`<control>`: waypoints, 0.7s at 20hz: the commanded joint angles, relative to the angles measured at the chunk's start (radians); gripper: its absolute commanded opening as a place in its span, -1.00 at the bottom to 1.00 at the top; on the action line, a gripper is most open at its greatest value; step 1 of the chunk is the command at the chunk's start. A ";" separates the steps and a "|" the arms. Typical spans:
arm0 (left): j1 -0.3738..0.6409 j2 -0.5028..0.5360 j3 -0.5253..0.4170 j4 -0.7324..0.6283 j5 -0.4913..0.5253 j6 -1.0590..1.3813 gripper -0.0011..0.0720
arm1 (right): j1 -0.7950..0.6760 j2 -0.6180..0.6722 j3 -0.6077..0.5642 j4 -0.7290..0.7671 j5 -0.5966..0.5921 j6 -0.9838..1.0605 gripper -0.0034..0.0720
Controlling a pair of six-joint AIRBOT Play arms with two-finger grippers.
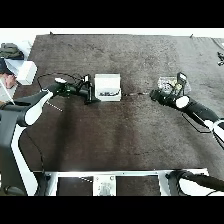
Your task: Fold the box and place the chain.
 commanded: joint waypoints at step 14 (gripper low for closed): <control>0.000 0.000 0.000 0.000 0.000 0.000 -0.33 | 0.047 -0.267 0.291 0.165 -0.027 -0.023 -0.96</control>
